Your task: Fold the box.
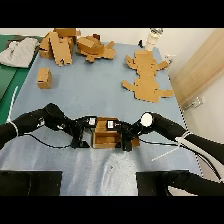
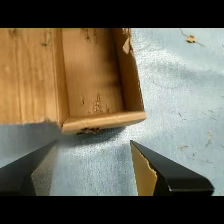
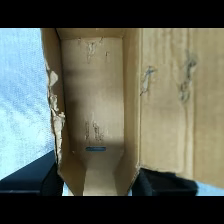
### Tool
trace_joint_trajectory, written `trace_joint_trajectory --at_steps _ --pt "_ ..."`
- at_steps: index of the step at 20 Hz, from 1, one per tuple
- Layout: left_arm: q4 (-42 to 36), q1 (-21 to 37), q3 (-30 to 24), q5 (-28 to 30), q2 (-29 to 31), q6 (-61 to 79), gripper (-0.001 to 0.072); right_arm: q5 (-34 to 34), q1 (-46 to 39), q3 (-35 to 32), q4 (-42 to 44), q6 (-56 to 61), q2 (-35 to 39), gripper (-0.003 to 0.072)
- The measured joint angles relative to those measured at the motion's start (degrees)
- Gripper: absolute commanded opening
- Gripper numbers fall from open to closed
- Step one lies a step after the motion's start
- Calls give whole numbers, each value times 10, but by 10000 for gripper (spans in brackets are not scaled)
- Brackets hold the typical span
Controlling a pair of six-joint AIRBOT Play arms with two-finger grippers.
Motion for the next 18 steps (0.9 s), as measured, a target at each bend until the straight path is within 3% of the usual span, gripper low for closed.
trace_joint_trajectory --at_steps 10,18 --pt "-43 -30 -1 31 0 -23 697 0 0 0 0 0 0 468" --pt "-55 -14 -1 25 12 -43 696 0 0 0 1 3 0 468"
